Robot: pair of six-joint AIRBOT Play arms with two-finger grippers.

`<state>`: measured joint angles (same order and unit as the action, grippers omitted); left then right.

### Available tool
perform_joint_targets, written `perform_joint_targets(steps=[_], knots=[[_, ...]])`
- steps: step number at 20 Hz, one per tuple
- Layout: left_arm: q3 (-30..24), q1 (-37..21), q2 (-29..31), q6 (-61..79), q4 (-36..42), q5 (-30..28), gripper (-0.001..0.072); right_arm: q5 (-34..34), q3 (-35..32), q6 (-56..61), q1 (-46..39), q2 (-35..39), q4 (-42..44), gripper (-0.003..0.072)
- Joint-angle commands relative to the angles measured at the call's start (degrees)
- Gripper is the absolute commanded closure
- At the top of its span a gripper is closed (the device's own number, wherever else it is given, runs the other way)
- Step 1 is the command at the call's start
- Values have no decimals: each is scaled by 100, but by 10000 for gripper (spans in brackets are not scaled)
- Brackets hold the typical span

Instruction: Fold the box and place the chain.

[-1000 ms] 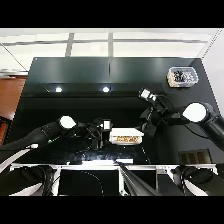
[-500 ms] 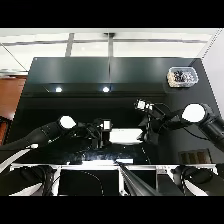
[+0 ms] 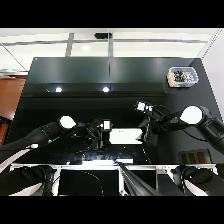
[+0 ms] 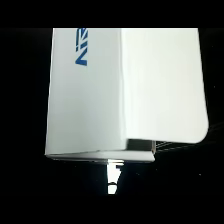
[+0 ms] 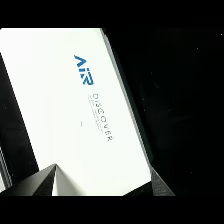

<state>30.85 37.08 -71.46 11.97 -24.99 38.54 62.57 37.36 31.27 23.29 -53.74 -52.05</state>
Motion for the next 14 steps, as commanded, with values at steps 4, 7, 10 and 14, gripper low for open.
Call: perform_joint_targets(steps=[4,7,10,14], knots=[[2,2,-4,2,-2,0,306,-330,-101,-26,31,-2,214,58],[2,2,-4,2,-2,0,306,-374,-146,-26,225,-2,205,101],[2,2,-4,2,-2,0,306,-507,-170,-24,496,-4,164,283],[2,2,-4,2,-2,0,306,-688,-170,-22,542,-4,96,360]])
